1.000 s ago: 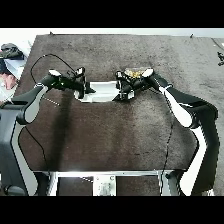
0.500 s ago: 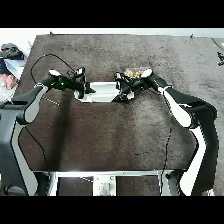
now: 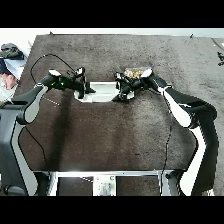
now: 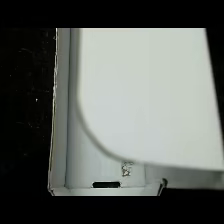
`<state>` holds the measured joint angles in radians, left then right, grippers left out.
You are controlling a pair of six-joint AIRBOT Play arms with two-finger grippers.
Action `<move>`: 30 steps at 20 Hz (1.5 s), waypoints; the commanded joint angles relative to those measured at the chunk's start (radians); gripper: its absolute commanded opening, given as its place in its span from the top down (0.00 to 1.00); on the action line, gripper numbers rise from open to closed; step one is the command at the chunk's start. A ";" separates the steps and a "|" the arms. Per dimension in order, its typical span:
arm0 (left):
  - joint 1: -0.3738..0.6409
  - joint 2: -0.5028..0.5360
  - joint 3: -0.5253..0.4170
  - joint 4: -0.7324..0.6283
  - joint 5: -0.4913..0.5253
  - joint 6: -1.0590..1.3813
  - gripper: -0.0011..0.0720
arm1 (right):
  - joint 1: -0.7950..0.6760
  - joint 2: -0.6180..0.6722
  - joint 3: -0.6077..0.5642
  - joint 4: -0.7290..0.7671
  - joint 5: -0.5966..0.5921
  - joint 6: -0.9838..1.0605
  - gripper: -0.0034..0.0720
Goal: Fold the box and place the chain.
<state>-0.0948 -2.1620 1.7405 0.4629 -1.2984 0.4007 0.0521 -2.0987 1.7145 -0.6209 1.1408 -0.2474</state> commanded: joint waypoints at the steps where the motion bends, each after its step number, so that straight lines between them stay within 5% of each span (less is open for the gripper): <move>1: 0.000 -0.001 0.000 0.000 0.000 0.000 0.97 | 0.001 -0.018 0.002 -0.003 0.016 0.006 0.23; 5: 0.000 -0.001 0.000 0.000 0.000 0.000 0.97 | 0.000 -0.025 0.002 0.005 0.015 0.008 0.25; 8: 0.000 -0.001 0.000 0.000 0.000 0.000 0.97 | -0.005 -0.025 0.003 0.016 0.014 0.008 0.44; 12: 0.000 -0.001 0.000 0.000 0.000 0.000 0.97 | -0.008 -0.025 0.003 0.016 -0.001 0.008 0.53; 30: 0.000 -0.001 0.000 0.000 0.001 0.000 0.97 | -0.006 -0.025 0.003 0.016 -0.019 0.008 0.53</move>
<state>-0.0948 -2.1620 1.7405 0.4629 -1.2976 0.4007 0.0452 -2.1231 1.7161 -0.6056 1.1252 -0.2398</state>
